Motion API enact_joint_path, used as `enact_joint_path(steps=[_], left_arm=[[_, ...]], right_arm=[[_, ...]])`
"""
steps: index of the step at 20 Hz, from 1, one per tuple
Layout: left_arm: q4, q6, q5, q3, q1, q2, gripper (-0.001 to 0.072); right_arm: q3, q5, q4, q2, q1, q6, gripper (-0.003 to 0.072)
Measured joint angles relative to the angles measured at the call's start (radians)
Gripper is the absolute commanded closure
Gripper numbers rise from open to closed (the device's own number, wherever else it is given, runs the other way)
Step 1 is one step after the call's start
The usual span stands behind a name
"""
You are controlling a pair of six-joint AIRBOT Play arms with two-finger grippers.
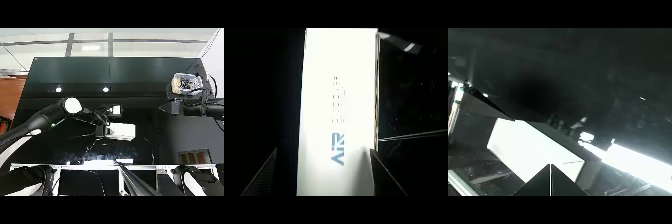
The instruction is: Fold the box and place the chain.
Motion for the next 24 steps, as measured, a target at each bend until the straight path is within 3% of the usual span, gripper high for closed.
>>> enact_joint_path(steps=[18, 24], left_arm=[[0.000, -0.098, -0.045, 0.038, -0.059, -0.087, -0.0007], [0.000, -0.111, 0.022, 0.038, -0.109, -0.131, -0.0007]], right_arm=[[0.000, 0.000, -0.030, 0.001, -0.003, 0.007, 0.0677], [0.000, -0.007, -0.031, 0.001, -0.003, 0.007, 0.0677]])
